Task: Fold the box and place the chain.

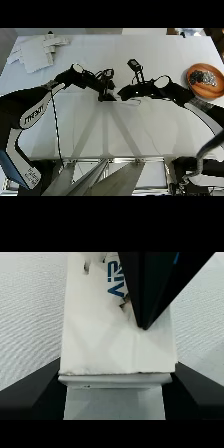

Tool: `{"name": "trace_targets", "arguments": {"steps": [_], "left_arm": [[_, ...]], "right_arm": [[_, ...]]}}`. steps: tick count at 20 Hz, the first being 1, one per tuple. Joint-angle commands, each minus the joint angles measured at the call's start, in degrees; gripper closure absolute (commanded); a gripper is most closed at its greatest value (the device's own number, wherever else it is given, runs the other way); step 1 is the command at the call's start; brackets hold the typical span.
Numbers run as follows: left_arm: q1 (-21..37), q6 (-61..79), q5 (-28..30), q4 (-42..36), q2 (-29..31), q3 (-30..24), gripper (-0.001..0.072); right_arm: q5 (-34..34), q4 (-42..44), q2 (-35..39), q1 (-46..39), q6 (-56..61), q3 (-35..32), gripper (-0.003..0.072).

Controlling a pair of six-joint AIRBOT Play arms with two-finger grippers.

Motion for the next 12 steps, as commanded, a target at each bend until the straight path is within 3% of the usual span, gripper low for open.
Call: {"name": "trace_targets", "arguments": {"steps": [1, 12], "left_arm": [[0.07, -0.09, 0.00, -0.07, 0.02, 0.02, 0.0699], [0.07, -0.09, 0.00, -0.07, 0.02, 0.02, 0.0699]], "right_arm": [[0.42, -1.73, -0.17, 0.04, 0.76, -1.95, 0.0679], [-5.51, 3.06, 3.96, 0.02, -3.32, -2.89, 0.0679]]}}
